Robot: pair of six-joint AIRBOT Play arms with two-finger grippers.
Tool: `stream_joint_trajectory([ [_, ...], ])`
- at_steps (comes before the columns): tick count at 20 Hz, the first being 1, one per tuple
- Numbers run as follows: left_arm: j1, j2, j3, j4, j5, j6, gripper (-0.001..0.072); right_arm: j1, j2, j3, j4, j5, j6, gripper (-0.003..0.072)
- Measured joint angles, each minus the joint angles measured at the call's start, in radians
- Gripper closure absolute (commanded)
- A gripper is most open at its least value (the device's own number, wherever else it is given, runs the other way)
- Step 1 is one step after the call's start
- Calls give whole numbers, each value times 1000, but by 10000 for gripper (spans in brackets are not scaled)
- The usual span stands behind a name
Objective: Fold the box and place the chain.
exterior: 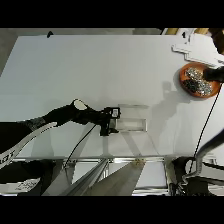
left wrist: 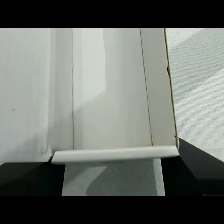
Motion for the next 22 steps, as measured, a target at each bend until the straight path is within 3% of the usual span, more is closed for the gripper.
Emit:
stream_joint_trajectory([
  [10,0,0,0,0,0,0,540,-33,-138,0,95,-1,-79,451],
  [22,0,0,0,0,0,0,540,-34,-185,0,133,-57,-80,470],
])
